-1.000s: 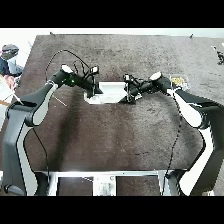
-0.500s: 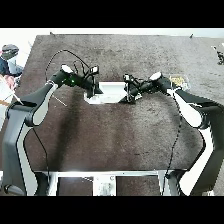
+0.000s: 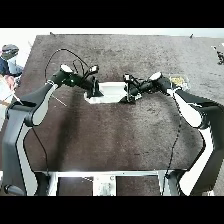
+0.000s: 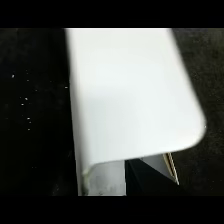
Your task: Fold the box and place the chain.
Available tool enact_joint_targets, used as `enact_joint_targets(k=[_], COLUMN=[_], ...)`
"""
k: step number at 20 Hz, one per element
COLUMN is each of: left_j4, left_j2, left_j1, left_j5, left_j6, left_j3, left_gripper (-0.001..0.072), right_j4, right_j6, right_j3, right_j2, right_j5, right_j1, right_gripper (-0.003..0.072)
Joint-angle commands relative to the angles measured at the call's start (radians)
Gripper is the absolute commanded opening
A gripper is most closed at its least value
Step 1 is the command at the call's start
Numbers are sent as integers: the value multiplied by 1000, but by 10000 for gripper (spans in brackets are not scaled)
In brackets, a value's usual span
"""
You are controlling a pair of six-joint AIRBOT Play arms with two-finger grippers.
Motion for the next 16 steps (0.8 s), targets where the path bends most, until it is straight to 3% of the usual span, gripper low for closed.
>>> enact_joint_targets(k=[1,7,10,11,12,13,16], left_j4=[-30,-81,-118,-104,-68,-29,2], left_j2=[23,116,118,117,117,117,117], left_j1=[36,142,136,121,104,85,39], left_j5=[-18,-184,-289,-299,-299,-292,-202], left_j6=[-32,-66,-169,-189,-194,-181,-182], left_j3=[1,3,-2,-7,-8,-8,-8], left_gripper=[357,357,355,324,125,12,11], right_j4=[-2,-2,-2,-2,-2,-2,-2], right_j6=[-2,-2,-2,-2,-2,-2,-2], right_j3=[0,0,0,0,0,0,0], right_j2=[-1,-1,-1,-1,-1,-1,-1], right_j5=[3,3,4,3,3,3,3], right_j1=[0,0,0,0,0,0,0], right_gripper=[327,327,327,327,327,327,327])
